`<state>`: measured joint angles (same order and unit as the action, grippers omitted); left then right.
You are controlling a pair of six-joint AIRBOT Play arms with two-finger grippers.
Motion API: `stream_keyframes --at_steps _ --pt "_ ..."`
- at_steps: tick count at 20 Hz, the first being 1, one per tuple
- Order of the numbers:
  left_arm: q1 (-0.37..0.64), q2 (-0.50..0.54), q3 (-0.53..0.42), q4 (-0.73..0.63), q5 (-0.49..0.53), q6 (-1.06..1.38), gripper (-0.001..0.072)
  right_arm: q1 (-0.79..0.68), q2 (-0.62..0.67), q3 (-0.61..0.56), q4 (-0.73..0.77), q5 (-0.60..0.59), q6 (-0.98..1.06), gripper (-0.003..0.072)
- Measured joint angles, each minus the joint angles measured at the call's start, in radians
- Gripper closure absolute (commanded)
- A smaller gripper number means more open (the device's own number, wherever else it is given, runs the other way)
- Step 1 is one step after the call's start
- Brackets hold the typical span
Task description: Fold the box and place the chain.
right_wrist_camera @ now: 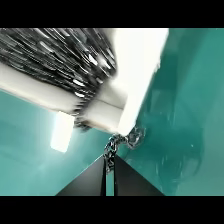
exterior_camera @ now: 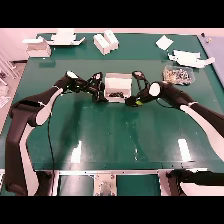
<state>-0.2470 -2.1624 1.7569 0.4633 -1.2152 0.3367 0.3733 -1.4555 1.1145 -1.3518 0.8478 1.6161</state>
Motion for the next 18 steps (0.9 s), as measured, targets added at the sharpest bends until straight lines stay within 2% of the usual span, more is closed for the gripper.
stream_keyframes --at_steps 5,8,12,16,17,18 --pt "0.000 0.000 0.000 0.000 0.000 0.000 0.0305 0.013 0.173 0.083 0.001 0.024 0.000 0.0682" --pt "0.000 0.000 0.000 0.000 0.000 0.000 0.0305 0.027 0.219 0.133 0.002 -0.004 -0.011 0.0682" --pt "0.000 0.000 0.000 0.000 0.000 0.000 0.0305 0.034 0.198 0.157 0.002 -0.055 -0.025 0.0682" --pt "0.000 0.000 0.000 0.000 0.000 0.000 0.0305 0.036 0.114 0.164 0.002 -0.087 -0.029 0.0681" --pt "0.000 0.000 0.000 0.000 0.000 0.000 0.0305 0.036 0.091 0.164 0.002 -0.093 -0.029 0.0600" --pt "0.000 0.000 0.000 0.000 0.000 0.000 0.0305 0.036 0.072 0.165 0.002 -0.097 -0.029 0.0448"
